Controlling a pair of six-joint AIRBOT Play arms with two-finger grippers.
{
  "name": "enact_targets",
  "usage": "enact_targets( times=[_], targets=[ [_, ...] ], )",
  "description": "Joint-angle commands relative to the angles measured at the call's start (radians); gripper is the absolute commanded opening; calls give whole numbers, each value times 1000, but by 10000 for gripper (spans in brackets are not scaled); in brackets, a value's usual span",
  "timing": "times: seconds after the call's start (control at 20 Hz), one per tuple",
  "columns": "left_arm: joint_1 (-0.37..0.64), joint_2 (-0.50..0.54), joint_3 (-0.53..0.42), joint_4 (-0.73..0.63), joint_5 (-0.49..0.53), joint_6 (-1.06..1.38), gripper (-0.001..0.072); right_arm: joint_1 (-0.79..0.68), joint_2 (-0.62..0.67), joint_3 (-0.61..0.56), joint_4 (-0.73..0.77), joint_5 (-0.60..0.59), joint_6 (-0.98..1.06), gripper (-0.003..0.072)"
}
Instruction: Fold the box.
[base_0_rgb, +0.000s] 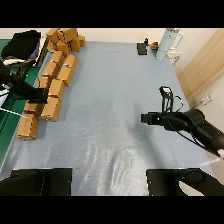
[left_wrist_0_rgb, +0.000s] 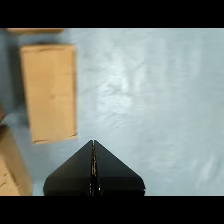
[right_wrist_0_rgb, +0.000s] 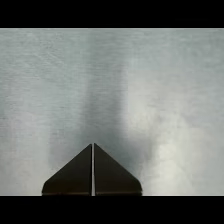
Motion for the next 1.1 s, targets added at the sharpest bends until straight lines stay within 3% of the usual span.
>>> enact_targets(
  times=[0.0, 0.25, 0.45, 0.65, 0.75, 1.05],
  targets=[
    [-125, 0, 40, -70, 6, 5, 13, 0, -156, 157, 61, -84, -67, 18],
    [-421, -13, 40, -70, 230, -10, 14, 0, -414, 444, 136, -278, -68, 18],
    [-567, -117, 40, -70, 262, -45, 14, 6, -526, 560, 216, -342, -111, 18],
    [-626, -195, 40, -70, 251, -52, 14, 10, -537, 563, 225, -358, -111, 18],
    [-629, -201, 40, -71, 204, -51, 14, 10, -537, 563, 224, -372, -111, 18],
    [-629, -201, 40, -71, 203, -51, 15, 10, -537, 563, 224, -372, -111, 18]
  ],
)
